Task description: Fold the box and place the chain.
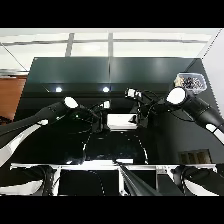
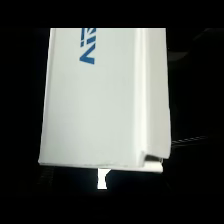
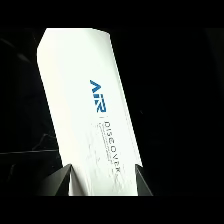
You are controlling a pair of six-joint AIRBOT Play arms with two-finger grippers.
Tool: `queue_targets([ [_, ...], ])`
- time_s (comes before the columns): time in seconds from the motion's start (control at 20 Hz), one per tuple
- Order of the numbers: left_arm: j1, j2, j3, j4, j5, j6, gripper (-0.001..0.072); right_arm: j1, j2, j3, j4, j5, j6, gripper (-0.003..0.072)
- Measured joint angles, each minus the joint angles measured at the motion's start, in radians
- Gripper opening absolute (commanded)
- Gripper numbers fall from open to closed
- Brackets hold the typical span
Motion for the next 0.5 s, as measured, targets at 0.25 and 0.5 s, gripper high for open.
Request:
queue_targets([
  [0.25, 0.0, 0.0, 0.0, 0.0, 0.0, 0.0, 0.0335, 0.0, -0.002, 0.0, 0.001, 0.003, 0.015, 0.0436],
  [0.5, 0.0, 0.0, 0.0, 0.0, -0.001, 0.001, 0.0335, 0.005, -0.015, -0.001, 0.003, 0.0, 0.018, 0.0436],
])
